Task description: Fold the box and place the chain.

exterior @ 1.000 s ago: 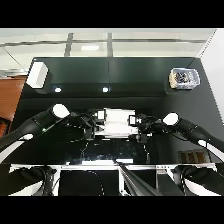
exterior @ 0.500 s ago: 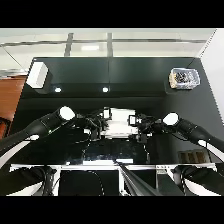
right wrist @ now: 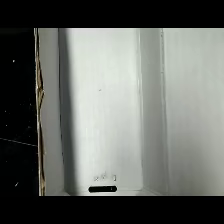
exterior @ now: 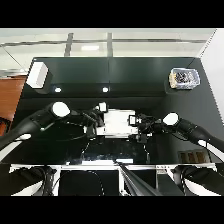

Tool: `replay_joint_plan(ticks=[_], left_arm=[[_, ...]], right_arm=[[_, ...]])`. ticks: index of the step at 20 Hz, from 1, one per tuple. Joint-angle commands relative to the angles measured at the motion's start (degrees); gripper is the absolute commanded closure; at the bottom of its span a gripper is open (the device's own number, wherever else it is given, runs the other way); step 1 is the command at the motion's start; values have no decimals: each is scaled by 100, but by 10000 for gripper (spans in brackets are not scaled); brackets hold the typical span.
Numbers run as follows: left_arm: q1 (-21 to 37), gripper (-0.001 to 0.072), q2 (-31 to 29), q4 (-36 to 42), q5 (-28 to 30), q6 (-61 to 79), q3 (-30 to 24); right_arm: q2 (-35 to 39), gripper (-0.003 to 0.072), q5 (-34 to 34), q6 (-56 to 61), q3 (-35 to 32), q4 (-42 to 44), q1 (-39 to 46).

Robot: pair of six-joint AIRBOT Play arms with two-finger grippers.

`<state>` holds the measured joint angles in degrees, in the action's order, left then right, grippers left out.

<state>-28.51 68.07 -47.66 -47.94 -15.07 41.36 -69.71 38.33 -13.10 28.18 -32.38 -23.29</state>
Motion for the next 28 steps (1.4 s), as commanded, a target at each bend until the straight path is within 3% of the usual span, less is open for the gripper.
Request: replay_joint_plan(ticks=[1, 3, 6, 10, 12, 14, 18, 22, 25, 26, 27, 28], left_arm=[[643, 686, -686, -1491, -752, -1464, 114], [1314, 685, -881, -1794, -1226, -2715, 92], [2409, 687, -671, -1729, -1552, -5965, -234], [3060, 686, 179, 144, -1921, -5383, -811], [3023, 686, 715, 723, -1781, -5246, -831], [2796, 686, 1121, 826, -1495, -5217, -787], [2061, 686, 1419, 1069, -1272, -4833, -649], [1821, 686, 1419, 2028, -1547, -3827, -540], [1818, 680, 1416, 2179, -1958, -3565, -341], [1818, 579, 1416, 2177, -2100, -3554, -267], [1818, 324, 1416, 2168, -2238, -3528, -190], [1818, 112, 1416, 2138, -2337, -3541, -116]], right_arm=[[-2, 529, 4, 2, 2, 0, -4], [-2, 528, 4, 2, 2, -2, -4], [-2, 528, 2, 2, 2, 0, -4], [-2, 529, 2, 2, 2, 0, -4], [-2, 528, 2, 2, 2, 0, -4], [-2, 529, 2, 2, 2, 0, -4], [-2, 529, 2, 4, 2, 0, -4], [-2, 529, 2, 4, 2, 0, -4], [-2, 529, 2, 4, 2, 0, -4], [-2, 529, 2, 2, 2, 0, -4], [-2, 529, 2, 2, 2, 2, -4], [-2, 528, 2, 2, 2, 0, -4]])
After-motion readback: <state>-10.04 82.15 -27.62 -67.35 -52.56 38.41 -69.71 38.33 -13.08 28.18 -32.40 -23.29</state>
